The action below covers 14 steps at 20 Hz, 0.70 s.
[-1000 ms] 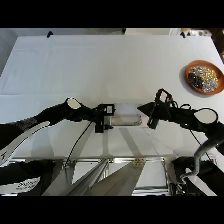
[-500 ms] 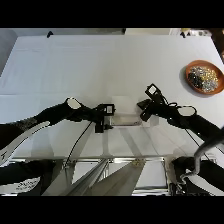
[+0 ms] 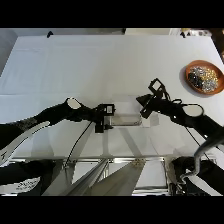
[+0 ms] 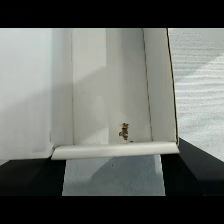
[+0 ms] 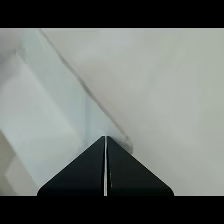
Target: Fold the box and place the chain.
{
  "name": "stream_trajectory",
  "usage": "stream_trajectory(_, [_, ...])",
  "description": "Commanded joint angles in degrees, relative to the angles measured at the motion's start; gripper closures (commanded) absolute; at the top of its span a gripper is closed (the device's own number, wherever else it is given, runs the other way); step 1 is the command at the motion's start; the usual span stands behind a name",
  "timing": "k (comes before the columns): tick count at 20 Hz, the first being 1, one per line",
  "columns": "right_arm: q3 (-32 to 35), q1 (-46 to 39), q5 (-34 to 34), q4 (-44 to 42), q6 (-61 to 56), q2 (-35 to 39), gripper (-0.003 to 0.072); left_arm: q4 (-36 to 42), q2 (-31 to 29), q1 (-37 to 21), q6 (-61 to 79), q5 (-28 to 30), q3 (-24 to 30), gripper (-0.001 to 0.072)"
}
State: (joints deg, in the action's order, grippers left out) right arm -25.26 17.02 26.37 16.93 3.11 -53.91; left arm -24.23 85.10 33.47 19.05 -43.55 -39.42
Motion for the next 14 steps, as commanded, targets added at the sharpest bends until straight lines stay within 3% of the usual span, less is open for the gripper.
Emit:
stream_trajectory(1, [-0.5, 0.04, 6.25, 17.51, -4.81, 10.95, 0.0662, -0.02, -0.04, -0.04, 0.0, 0.02, 0.0, 0.0436])
stream_trajectory(4, [-0.5, 0.07, 16.9, 41.48, -8.11, 17.29, 0.0662, -0.02, -0.04, -0.04, 0.0, 0.02, 0.0, 0.0436])
stream_trajectory(6, [-0.48, 0.04, 26.45, 52.04, -13.99, 17.64, 0.0661, -0.02, -0.04, -0.04, 0.0, 0.02, 0.0, 0.0436])
stream_trajectory(7, [-0.44, 0.07, 30.34, 54.4, -14.01, 17.18, 0.0656, -0.02, -0.04, -0.04, 0.0, 0.0, 0.0, 0.0436])
stream_trajectory(9, [-0.13, 0.07, 32.61, 55.01, -13.4, 15.52, 0.0434, 0.0, -0.04, -0.04, 0.0, 0.02, 0.0, 0.0436])
stream_trajectory(10, [0.17, 0.07, 31.34, 54.47, -12.72, 14.25, 0.0373, -0.02, -0.04, -0.04, 0.0, 0.02, 0.0, 0.0436])
stream_trajectory(14, [0.52, 0.07, 25.64, 50.82, -4.26, 6.23, 0.0368, -0.02, -0.04, -0.04, 0.0, 0.02, 0.0, 0.0436])
